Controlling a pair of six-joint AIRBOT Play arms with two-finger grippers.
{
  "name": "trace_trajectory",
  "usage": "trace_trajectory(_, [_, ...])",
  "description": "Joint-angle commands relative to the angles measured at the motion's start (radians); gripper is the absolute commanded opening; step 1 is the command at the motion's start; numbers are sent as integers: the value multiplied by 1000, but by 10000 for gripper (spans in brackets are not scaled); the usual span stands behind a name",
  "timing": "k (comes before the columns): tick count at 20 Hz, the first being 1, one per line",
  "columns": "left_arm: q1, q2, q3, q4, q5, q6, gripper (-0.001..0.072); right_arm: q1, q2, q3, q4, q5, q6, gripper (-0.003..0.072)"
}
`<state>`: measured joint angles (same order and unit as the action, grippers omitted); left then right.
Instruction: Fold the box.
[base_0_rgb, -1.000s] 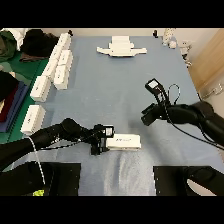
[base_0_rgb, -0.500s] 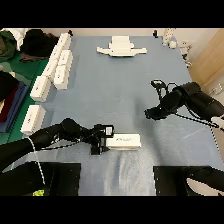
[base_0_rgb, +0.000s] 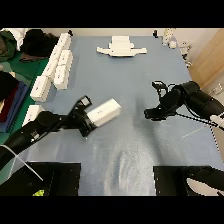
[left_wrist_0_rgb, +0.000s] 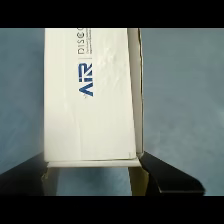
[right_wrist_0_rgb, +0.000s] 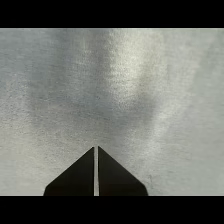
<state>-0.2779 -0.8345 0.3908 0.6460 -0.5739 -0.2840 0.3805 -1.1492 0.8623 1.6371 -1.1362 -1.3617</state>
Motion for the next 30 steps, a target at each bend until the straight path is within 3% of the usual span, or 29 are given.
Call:
trace_trajectory(1, [248, 85, 2, 228, 22, -325, 385, 0, 0, 1, 1, -2, 2, 38])
trace_trajectory(5, [465, 67, 3, 280, 16, -373, 385, 0, 0, 1, 1, -2, 2, 38])
trace_trajectory(9, [561, 17, 13, 281, 76, -386, 385, 0, -1, 1, 1, -2, 2, 38])
trace_trajectory(14, [558, -111, 92, 282, 130, -386, 385, 0, -1, 1, 1, -2, 2, 38])
trace_trajectory(23, [529, -438, 360, 270, 130, -387, 385, 0, -1, 1, 1, -2, 3, 38])
trace_trajectory(30, [477, -595, 521, 267, 169, -397, 385, 0, -1, 1, 1, -2, 3, 38])
